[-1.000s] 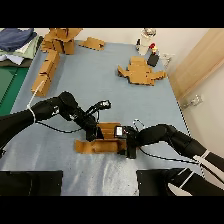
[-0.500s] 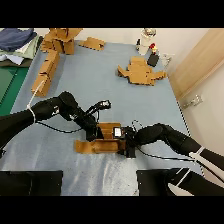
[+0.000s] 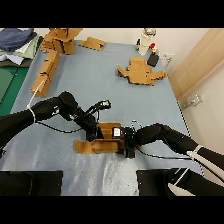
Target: Fold the box.
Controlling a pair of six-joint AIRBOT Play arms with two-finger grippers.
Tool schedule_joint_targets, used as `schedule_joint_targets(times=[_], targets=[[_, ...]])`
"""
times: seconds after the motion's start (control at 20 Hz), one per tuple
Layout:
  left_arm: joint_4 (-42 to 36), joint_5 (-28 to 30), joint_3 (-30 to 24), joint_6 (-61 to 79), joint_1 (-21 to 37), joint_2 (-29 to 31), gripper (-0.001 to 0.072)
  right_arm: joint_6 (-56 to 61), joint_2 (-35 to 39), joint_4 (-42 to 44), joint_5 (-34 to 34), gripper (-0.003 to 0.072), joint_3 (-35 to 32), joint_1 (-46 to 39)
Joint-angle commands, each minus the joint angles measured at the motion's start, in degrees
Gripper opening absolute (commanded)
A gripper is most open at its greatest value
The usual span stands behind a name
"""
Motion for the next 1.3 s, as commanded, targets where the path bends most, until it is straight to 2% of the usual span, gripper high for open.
schedule_joint_targets(times=[0.0,0.3,0.4,1.15,1.25], targets=[[0.0,0.0,0.0,0.0,0.0,0.0,0.0013,0.0,-0.1,0.1,-0.3,0.0594,0.0,0.0],[0.0,0.0,0.0,0.0,0.0,0.0,0.0014,0.0,-0.1,0.0,-0.3,0.0564,0.0,0.0],[0.0,0.0,0.0,0.0,0.0,0.0,0.0014,0.0,-0.1,0.0,-0.7,0.0504,0.0,0.0],[0.0,0.2,0.0,0.2,0.0,0.0,0.0013,0.0,-0.1,0.0,-0.9,0.0504,0.0,0.0],[0.0,3.7,0.0,5.5,0.0,0.0,0.0013,0.0,-0.1,0.0,-1.3,0.0504,0.0,0.0]])
